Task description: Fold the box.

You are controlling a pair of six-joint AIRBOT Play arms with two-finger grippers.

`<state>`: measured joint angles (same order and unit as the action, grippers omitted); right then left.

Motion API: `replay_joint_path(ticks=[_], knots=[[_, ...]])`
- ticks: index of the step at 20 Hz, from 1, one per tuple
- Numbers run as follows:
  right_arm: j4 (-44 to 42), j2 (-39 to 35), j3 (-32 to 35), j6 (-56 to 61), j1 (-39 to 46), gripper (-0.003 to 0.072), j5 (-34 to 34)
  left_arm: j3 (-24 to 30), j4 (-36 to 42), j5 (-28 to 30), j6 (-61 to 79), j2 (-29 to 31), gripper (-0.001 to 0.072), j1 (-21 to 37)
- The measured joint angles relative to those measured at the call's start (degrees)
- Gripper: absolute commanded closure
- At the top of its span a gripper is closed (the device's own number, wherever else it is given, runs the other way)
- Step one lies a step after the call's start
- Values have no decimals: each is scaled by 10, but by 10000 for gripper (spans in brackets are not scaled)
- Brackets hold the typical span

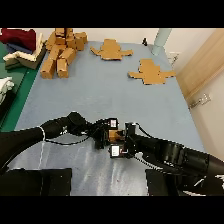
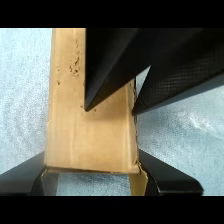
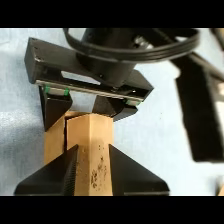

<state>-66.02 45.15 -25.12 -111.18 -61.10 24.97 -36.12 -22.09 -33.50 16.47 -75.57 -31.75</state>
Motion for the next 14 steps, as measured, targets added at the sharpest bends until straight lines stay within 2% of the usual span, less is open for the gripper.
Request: replay_joint_path(ticks=[1,14], knots=[[-1,3,0,2,0,525,1,0,0,0,0,0,314,0],[-16,13,-3,12,0,527,6,0,0,0,0,0,314,0]])
